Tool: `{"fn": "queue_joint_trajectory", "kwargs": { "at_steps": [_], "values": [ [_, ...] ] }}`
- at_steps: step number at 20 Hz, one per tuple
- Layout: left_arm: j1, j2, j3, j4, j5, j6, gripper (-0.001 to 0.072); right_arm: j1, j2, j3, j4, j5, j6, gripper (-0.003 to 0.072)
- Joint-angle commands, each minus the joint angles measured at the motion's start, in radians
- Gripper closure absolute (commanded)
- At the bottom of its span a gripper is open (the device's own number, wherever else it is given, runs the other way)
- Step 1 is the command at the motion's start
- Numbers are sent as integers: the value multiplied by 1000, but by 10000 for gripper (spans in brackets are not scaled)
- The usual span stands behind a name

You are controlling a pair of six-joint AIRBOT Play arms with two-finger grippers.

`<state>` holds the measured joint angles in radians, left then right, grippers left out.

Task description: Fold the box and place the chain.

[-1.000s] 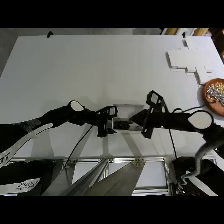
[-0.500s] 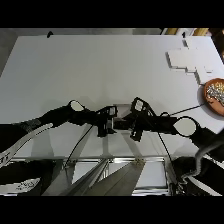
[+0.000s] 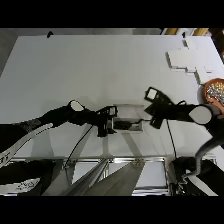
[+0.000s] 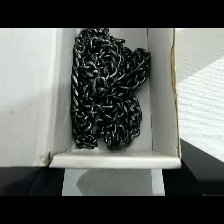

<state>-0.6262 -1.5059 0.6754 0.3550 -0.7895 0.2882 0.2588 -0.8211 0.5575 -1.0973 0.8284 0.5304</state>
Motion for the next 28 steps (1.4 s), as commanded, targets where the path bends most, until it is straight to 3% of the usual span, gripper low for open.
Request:
{"fn": "queue_joint_trajectory", "kwargs": {
  "at_steps": [1,4,5,6,8,14,15,18,21,24,26,28],
  "values": [
    [1,1,0,0,0,0,504,-156,-27,-5,-31,52,-171,669],
    [1,1,0,0,0,0,504,-166,-115,-18,-19,106,-417,666],
    [1,1,0,0,0,0,504,-159,-147,-24,4,102,-472,558],
    [1,1,0,0,0,0,504,-149,-177,-30,16,82,-510,388],
    [1,1,0,0,0,0,504,-117,-237,-39,13,63,-566,350],
    [1,1,0,0,0,0,504,-34,-334,-39,77,-21,-648,353],
    [1,1,0,0,0,0,504,-34,-342,-39,93,-28,-648,384],
    [1,1,0,0,0,0,504,-34,-349,-39,71,-11,-631,670],
    [1,1,0,0,0,0,504,-34,-300,-39,-30,78,-528,669],
    [1,1,0,0,0,0,504,-34,-148,-39,-162,166,-326,669],
    [1,1,0,0,0,0,504,-34,-45,-39,-128,225,-293,669],
    [1,1,0,0,0,0,504,-34,45,-39,38,263,-293,668]
  ]
}}
